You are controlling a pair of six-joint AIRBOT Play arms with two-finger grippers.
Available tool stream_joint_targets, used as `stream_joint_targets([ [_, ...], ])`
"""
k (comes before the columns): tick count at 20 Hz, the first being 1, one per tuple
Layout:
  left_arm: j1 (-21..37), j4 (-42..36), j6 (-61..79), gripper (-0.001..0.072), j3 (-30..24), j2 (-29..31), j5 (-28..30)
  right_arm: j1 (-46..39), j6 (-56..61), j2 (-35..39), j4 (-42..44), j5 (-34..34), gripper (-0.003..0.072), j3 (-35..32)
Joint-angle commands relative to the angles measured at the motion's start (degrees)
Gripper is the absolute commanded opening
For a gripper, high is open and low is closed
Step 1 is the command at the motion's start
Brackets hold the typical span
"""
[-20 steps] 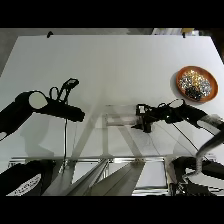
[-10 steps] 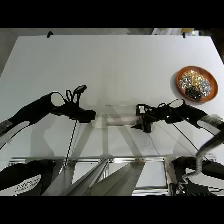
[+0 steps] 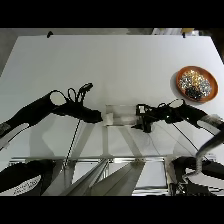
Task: Fold the box and place the chain.
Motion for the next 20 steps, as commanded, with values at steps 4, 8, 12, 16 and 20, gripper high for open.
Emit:
stream_joint_targets([
  [4, -2.19, -2.29, 0.81, 0.0291, 0.66, 0.83, 0.87, 0.00, 0.02, 0.04, 0.00, 0.02, 0.0399, 0.02],
  [8, -3.28, -2.73, 0.76, 0.0291, 0.66, 0.74, 2.03, 0.00, 0.02, 0.02, 0.00, 0.02, 0.0399, 0.02],
  [12, -4.94, -2.60, -0.66, 0.0293, 0.98, 0.31, 3.45, 0.00, 0.02, 0.04, 0.00, 0.02, 0.0399, 0.02],
  [16, -7.37, 2.38, -8.46, 0.0293, 3.74, -1.42, 3.58, 0.00, 0.02, 0.04, 0.00, 0.02, 0.0399, 0.02],
  [20, -8.57, 9.40, -17.51, 0.0293, 5.64, -1.81, 3.80, 0.00, 0.02, 0.04, 0.00, 0.02, 0.0399, 0.02],
])
